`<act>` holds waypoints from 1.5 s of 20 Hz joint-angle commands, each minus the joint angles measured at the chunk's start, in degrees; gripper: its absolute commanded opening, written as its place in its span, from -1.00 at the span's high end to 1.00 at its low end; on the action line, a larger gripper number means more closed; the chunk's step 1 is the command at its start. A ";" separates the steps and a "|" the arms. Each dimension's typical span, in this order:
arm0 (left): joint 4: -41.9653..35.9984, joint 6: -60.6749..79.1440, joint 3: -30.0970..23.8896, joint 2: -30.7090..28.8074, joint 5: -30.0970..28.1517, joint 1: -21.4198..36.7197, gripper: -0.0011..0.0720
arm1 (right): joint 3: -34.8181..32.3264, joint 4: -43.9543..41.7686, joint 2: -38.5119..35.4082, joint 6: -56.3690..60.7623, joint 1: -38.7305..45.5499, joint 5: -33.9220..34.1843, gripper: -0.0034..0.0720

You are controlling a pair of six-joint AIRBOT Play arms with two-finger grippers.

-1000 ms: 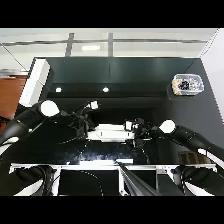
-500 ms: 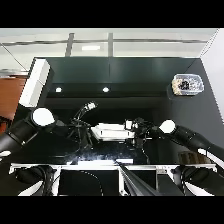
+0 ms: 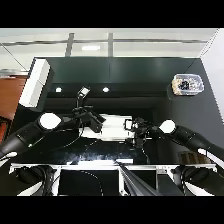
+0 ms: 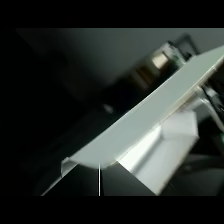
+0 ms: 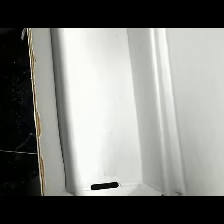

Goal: Fold the box and place the chain.

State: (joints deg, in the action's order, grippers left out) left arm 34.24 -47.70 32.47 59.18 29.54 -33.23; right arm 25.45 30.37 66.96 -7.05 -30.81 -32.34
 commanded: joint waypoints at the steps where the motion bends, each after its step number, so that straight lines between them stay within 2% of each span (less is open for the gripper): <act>1: -0.20 2.62 0.81 4.92 -7.23 -0.13 0.89 | 0.02 0.11 0.02 -0.04 -0.02 -0.17 0.63; 4: -0.20 2.64 2.51 9.73 -6.45 -0.11 0.89 | 0.00 0.11 0.02 -0.04 -0.02 -0.17 0.63; 7: -0.15 2.71 4.22 13.25 -0.28 -0.11 0.89 | 0.00 0.11 0.02 -0.04 -0.02 -0.17 0.63; 9: 1.62 2.75 4.74 14.14 2.40 -0.11 0.89 | 0.00 0.11 0.02 -0.04 -0.02 -0.17 0.62; 13: 4.79 2.69 6.51 13.84 3.54 1.42 0.89 | 0.02 0.11 0.02 -0.02 -0.02 -0.17 0.63; 15: 5.53 2.67 7.48 12.44 6.64 3.45 0.89 | 0.00 0.11 0.02 -0.02 -0.02 -0.17 0.62; 18: 12.13 1.88 7.43 6.82 9.97 7.76 0.89 | 0.00 0.11 0.02 -0.02 -0.02 -0.17 0.62; 21: 19.37 -0.17 6.95 0.11 13.97 15.45 0.89 | 0.00 0.11 0.02 -0.02 -0.02 -0.17 0.62; 23: 18.95 0.68 5.57 -3.15 16.48 21.46 0.89 | 0.00 0.11 0.02 -0.02 -0.02 -0.17 0.63; 25: 15.56 17.35 4.39 -4.31 28.06 24.44 0.89 | 0.00 0.11 0.02 -0.02 -0.02 -0.17 0.63; 26: 15.85 22.97 3.74 -4.02 34.01 24.00 0.85 | 0.00 0.11 0.02 -0.02 -0.02 -0.17 0.63; 27: 16.33 26.32 2.60 -3.91 36.46 22.97 0.22 | 0.00 0.11 0.02 -0.02 -0.02 -0.17 0.63; 28: 16.48 30.05 1.09 -3.89 36.30 21.55 -0.87 | 0.00 0.11 0.02 -0.04 -0.02 -0.17 0.63; 29: 16.37 34.34 -0.39 -3.87 33.83 19.98 -0.97 | 0.00 0.11 0.02 -0.02 -0.02 -0.15 0.62; 30: 16.41 38.75 -1.68 -3.87 30.64 18.14 -0.97 | 0.02 0.11 0.02 -0.02 -0.02 -0.17 0.62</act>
